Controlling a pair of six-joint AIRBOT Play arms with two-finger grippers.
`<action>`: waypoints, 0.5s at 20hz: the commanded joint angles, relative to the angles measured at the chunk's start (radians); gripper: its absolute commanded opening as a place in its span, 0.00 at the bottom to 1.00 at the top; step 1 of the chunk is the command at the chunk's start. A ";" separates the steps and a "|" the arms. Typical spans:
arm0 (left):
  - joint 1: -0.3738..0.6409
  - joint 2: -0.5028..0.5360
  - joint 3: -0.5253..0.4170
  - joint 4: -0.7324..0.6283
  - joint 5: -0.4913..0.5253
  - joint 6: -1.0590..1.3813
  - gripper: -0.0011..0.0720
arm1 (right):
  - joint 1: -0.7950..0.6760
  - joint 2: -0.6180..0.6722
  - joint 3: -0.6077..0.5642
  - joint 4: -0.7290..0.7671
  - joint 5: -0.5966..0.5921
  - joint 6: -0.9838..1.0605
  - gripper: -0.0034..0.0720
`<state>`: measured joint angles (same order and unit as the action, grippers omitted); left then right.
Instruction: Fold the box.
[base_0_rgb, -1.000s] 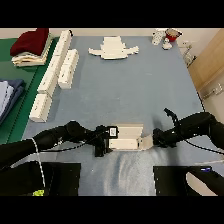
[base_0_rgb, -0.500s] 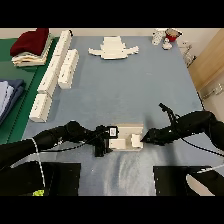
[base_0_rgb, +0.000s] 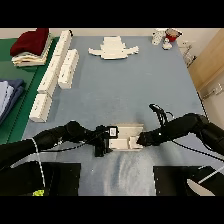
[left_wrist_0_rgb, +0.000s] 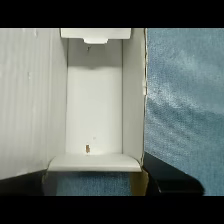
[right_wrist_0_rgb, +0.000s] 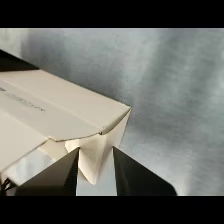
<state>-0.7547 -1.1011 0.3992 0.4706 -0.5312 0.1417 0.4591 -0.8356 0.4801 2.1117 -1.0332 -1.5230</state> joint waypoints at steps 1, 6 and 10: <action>0.000 0.001 0.000 0.000 0.000 0.000 0.62 | 0.132 -0.001 0.064 -0.261 0.043 0.278 0.49; 0.000 0.001 0.000 0.000 0.000 0.000 0.62 | 0.312 -0.109 0.165 -0.427 -0.001 0.530 0.49; 0.000 0.001 0.000 0.000 0.000 0.000 0.62 | 0.403 -0.265 0.256 -0.559 -0.135 0.710 0.49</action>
